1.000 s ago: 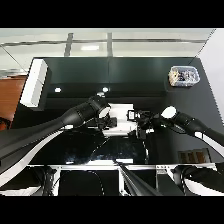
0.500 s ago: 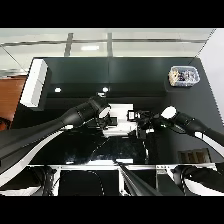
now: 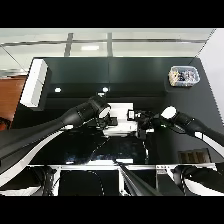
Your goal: Fold the box and place the chain.
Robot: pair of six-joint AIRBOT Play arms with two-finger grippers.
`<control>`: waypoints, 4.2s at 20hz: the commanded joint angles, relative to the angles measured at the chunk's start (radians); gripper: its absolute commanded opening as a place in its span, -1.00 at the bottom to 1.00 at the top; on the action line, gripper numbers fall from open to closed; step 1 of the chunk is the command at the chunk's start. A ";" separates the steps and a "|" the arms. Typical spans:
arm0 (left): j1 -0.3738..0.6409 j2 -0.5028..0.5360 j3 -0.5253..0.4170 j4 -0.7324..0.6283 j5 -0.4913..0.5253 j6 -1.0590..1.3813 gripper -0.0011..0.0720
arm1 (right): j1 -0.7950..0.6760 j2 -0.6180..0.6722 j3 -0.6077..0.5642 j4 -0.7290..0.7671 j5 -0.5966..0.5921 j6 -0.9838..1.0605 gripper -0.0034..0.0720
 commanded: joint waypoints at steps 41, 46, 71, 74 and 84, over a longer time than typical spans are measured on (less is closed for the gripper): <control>0.000 -0.001 0.000 0.001 -0.003 0.028 -0.89 | -0.413 0.175 0.167 -0.174 0.480 1.105 -0.87; 0.000 -0.001 0.000 0.001 -0.004 0.029 -0.89 | -0.772 0.111 0.056 -0.173 0.394 1.371 -0.87; 0.000 -0.001 0.000 0.002 -0.004 0.029 -0.89 | -0.137 -0.078 0.219 0.029 0.439 1.253 -0.03; 0.000 -0.001 0.000 0.002 -0.003 0.029 -0.89 | -0.082 -0.078 0.270 -0.107 0.425 1.358 -0.03; 0.000 -0.001 0.000 0.002 -0.004 0.029 -0.89 | 0.058 -0.079 0.338 -0.370 0.335 1.753 -0.03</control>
